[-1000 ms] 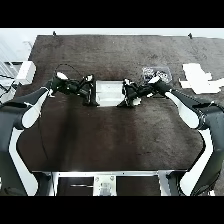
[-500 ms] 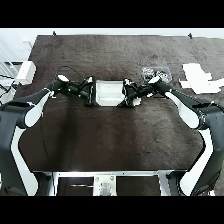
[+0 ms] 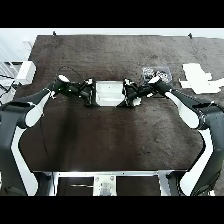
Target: Fold the box and place the chain.
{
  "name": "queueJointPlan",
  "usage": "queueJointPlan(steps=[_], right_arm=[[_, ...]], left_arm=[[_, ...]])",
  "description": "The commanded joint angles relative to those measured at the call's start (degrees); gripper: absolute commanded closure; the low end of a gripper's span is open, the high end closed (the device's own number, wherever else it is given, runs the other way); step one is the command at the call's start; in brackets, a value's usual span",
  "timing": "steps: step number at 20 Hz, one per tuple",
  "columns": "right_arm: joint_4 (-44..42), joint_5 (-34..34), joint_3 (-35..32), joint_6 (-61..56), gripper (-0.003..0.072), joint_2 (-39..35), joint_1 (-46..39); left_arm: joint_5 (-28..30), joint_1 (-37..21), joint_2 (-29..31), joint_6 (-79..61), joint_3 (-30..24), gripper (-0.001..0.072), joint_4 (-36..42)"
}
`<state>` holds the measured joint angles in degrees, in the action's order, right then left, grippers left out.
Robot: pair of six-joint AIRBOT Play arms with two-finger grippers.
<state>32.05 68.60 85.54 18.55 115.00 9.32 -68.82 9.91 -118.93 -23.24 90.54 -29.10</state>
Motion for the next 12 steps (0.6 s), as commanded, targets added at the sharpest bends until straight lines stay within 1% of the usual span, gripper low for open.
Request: queueJointPlan(steps=[1, 5, 6, 7, 8, 12], right_arm=[[-0.1, -0.1, 0.0, 0.0, 0.0097, 0.0, 0.0], [-0.1, -0.1, 0.0, 0.0, 0.0097, 0.0, 0.0], [-0.1, -0.1, 0.0, 0.0, 0.0098, 0.0, 0.0], [-0.1, -0.1, 0.0, 0.0, 0.0098, 0.0, 0.0], [-0.1, -0.1, 0.0, 0.0, 0.0098, 0.0, 0.0], [-0.1, -0.1, 0.0, 0.0, 0.0098, 0.0, 0.0]], left_arm=[[-0.5, 0.0, 0.0, -0.6, 0.0, -0.0001, 0.0], [-0.5, 0.0, 0.0, 1.0, 0.0, 0.0001, 1.0], [-0.8, 0.0, 0.0, 1.7, 0.0, 0.0066, 1.2], [-0.9, 0.0, 0.0, 2.4, 0.0, 0.0205, 1.2], [-0.9, 0.0, 0.0, 2.4, 0.0, 0.0241, 1.2], [-0.9, 0.0, 0.0, 3.7, 0.0, 0.0241, 1.2]])
